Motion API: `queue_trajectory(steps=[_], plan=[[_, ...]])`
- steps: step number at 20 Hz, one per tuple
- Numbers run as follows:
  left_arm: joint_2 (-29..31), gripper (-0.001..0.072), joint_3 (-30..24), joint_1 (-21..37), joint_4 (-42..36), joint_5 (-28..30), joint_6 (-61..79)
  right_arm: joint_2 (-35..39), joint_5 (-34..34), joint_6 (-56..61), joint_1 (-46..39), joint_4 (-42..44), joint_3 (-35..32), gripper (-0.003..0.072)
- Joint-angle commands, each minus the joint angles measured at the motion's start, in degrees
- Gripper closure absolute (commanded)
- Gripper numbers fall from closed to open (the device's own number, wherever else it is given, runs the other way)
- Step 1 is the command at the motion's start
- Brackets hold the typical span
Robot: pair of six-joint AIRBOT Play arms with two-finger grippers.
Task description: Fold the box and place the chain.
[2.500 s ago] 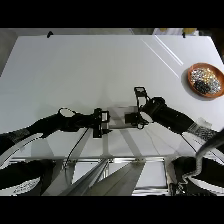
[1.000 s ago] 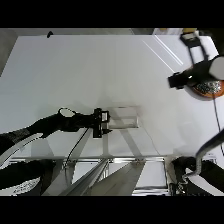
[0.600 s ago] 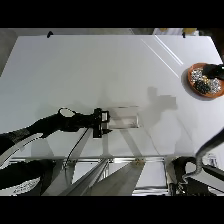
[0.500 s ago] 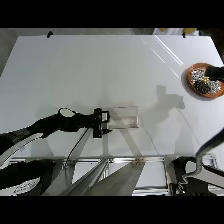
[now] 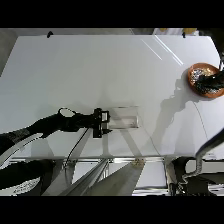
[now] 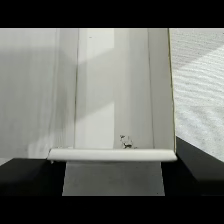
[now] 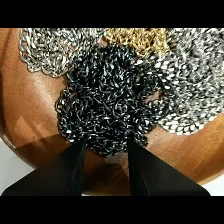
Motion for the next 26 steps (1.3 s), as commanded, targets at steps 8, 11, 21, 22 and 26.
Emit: queue_trajectory(steps=[8, 11, 21, 22, 26], plan=[[0.02, 0.0499, 0.0, -0.02, 0.0, 0.02, 0.0, -1.79, 1.33, -0.22, -0.13, -0.37, 0.02, 0.0431], [0.02, 0.0499, 0.0, -0.02, 0.0, 0.02, 0.0, -1.79, 2.05, -0.22, -1.03, -0.35, 0.02, 0.0509], [0.02, 0.0499, 0.0, -0.02, 0.0, 0.02, 0.0, -1.88, 1.05, -2.82, -3.76, 6.54, 0.02, 0.0507], [0.02, 0.0499, 0.0, -0.02, 0.0, 0.02, 0.0, -1.99, 0.92, -2.82, -3.76, 6.51, 0.0, 0.0507], [0.02, 0.0499, 0.0, -0.02, 0.0, 0.02, 0.0, -3.74, 1.81, -2.8, -3.76, 6.45, -0.04, 0.0508]])
